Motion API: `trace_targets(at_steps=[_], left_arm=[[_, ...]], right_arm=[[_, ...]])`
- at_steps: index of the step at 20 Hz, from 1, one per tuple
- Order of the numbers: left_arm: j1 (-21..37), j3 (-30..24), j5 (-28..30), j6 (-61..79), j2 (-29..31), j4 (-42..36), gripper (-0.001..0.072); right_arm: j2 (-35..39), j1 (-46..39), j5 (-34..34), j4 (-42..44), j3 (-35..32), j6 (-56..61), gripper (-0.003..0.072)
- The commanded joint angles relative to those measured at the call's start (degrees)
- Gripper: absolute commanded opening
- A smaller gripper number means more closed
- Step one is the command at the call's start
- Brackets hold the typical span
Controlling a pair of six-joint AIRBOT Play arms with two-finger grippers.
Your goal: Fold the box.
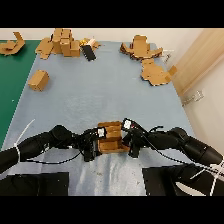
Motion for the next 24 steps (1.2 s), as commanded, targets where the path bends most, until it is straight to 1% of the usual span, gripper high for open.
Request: trace_targets(at_steps=[1, 4, 6, 9, 10, 11, 14, 15, 17, 19, 22, 24], left_arm=[[0.0, 0.0, 0.0, 0.0, 0.0, 0.0, 0.0439], [0.0, 0.0, 0.0, 0.0, 0.0, 0.0, 0.0439], [0.0, 0.0, 0.0, 0.0, 0.0, 0.0, 0.0439], [0.0, 0.0, 0.0, 0.0, 0.0, 0.0, 0.0439], [0.0, 0.0, 0.0, 0.0, 0.0, 0.0, 0.0439], [0.0, 0.0, 0.0, 0.0, 0.0, 0.0, 0.0439], [0.0, 0.0, 0.0, 0.0, 0.0, 0.0, 0.0439], [0.0, 0.0, 0.0, 0.0, 0.0, 0.0, 0.0439], [0.0, 0.0, 0.0, 0.0, 0.0, 0.0, 0.0439], [0.0, 0.0, 0.0, 0.0, 0.0, 0.0, 0.0439], [0.0, 0.0, 0.0, 0.0, 0.0, 0.0, 0.0439], [0.0, 0.0, 0.0, 0.0, 0.0, 0.0, 0.0439]], right_arm=[[0.0, 0.0, -0.3, 0.0, 0.0, 0.0, 0.0161], [0.0, 0.0, -3.1, -0.6, 0.0, 0.0, 0.0159], [0.0, 0.0, -3.2, -3.1, 0.0, -0.9, 0.0159], [-0.2, 0.0, -2.4, -3.5, 0.0, -8.3, 0.0166], [-0.5, 0.0, -2.3, -2.8, 0.0, -9.2, 0.0229], [-1.0, 0.0, -2.3, -1.8, 0.0, -10.0, 0.025], [-2.4, 0.4, -1.4, 0.1, 0.1, -12.6, 0.0249], [-2.4, 1.5, -1.5, 0.1, 0.1, -13.2, 0.0217], [-2.4, 3.9, -1.3, 0.1, 0.1, -13.2, 0.0217], [-2.5, 5.6, 0.8, -0.2, 0.0, -13.2, 0.0217], [-2.5, 6.1, 4.6, -0.8, 0.0, -13.2, 0.0219], [-2.9, 6.1, 4.9, -0.8, 0.0, -13.2, 0.0231]])
